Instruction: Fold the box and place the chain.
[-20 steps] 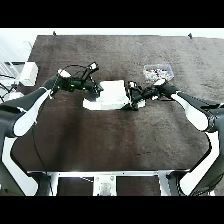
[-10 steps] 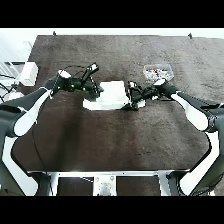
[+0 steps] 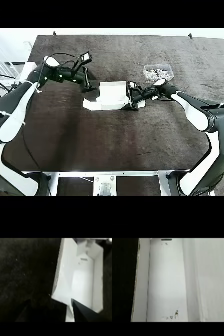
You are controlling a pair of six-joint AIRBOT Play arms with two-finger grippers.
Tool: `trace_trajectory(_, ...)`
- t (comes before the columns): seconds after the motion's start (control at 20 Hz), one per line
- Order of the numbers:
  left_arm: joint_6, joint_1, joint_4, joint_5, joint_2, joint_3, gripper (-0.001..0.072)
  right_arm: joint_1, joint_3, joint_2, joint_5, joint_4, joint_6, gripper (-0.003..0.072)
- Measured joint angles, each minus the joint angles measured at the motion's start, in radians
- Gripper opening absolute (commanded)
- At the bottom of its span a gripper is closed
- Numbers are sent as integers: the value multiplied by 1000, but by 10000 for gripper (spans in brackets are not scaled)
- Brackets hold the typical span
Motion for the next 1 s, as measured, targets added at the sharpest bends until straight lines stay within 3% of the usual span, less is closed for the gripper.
trace_trajectory(0.15, -48, -6, 144, -80, 12, 2, 580, 0, 0, 0, 0, 0, 0, 596)
trace_trajectory(0.4, -94, -59, 277, -119, -1, 0, 580, 0, 0, 0, 0, 0, 0, 597)
trace_trajectory(0.45, -100, -69, 292, -120, -9, 0, 580, 0, 0, 0, 0, 1, 0, 597)
trace_trajectory(0.55, -108, -87, 310, -119, -26, 0, 688, 0, 0, 0, 0, 1, 0, 597)
trace_trajectory(1.0, -118, -129, 315, -53, -76, -1, 687, 0, 0, 0, 0, 1, 1, 596)
